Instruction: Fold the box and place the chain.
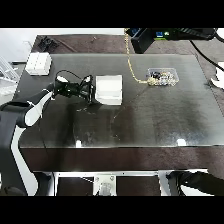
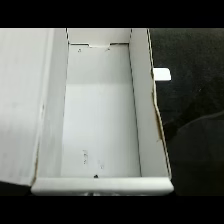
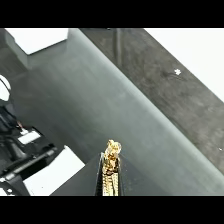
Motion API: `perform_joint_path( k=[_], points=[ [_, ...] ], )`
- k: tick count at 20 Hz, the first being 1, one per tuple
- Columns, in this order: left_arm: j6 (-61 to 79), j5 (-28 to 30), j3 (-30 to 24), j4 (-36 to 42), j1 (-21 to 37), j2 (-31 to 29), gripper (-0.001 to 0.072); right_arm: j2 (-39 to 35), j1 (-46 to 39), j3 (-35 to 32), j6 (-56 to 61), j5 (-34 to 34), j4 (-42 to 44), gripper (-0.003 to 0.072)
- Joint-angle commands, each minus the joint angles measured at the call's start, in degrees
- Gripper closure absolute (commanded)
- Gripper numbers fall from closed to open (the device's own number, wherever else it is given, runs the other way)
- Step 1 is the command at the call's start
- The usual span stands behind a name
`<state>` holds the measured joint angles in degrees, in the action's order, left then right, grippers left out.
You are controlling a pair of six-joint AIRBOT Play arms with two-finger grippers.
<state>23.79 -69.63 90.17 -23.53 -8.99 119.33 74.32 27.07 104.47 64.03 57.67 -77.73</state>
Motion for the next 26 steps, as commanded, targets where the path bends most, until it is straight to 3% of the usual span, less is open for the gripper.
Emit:
perform_joint_path(
  k=[1, 11, 18, 21, 26],
  points=[
    [0.0, 0.0, 0.0, 0.0, 0.0, 0.0, 0.0279, 1.2, 1.1, 0.0, 0.0, -0.9, 3.5, 0.0679],
    [0.0, 0.0, 0.0, 0.0, 0.0, 0.0, 0.0279, 13.6, 4.9, -0.9, -0.2, -0.4, 12.2, 0.0679],
    [0.0, 0.0, 0.0, 0.0, 0.0, 0.0, 0.0279, 18.9, 5.2, -11.4, 0.5, -0.5, 12.3, 0.0678],
    [0.0, 0.0, 0.0, 0.0, 0.0, 0.0, 0.0279, 20.8, 4.6, -16.6, 0.5, -4.3, 12.1, 0.0678],
    [0.0, 0.0, 0.0, 0.0, 0.0, 0.0, 0.0279, 24.3, 1.7, -19.2, 0.5, -6.2, 11.5, 0.0678]
  ],
)
